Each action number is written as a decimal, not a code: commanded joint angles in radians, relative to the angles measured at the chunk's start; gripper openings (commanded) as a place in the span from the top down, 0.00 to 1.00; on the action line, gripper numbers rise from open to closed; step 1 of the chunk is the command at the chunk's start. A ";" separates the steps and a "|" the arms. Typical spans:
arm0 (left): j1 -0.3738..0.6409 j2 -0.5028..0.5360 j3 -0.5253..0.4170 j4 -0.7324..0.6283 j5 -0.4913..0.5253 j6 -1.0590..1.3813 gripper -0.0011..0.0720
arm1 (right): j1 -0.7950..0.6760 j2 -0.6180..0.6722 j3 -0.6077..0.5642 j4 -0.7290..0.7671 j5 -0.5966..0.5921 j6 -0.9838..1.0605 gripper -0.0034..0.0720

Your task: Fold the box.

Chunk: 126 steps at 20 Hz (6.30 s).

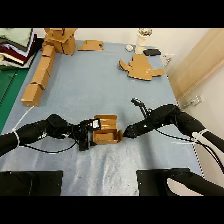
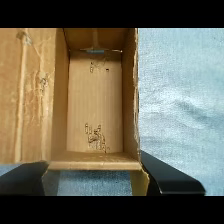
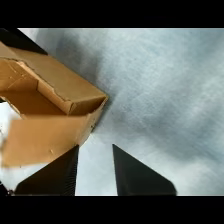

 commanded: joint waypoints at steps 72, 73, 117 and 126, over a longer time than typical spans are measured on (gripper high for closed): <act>0.000 0.000 0.000 0.000 0.000 0.000 0.36 | 0.447 -0.052 0.367 -0.842 -0.182 1.112 0.95; 0.000 0.000 0.000 0.000 0.000 0.000 0.36 | 0.361 -0.067 0.352 -0.722 -0.112 0.982 0.95; 0.000 0.000 0.000 0.000 0.000 0.000 0.36 | 0.605 0.245 -0.148 -0.373 0.656 -0.562 0.41; 0.000 0.000 0.000 0.000 0.000 0.000 0.36 | 0.698 0.252 -0.195 -0.384 0.746 -0.606 0.41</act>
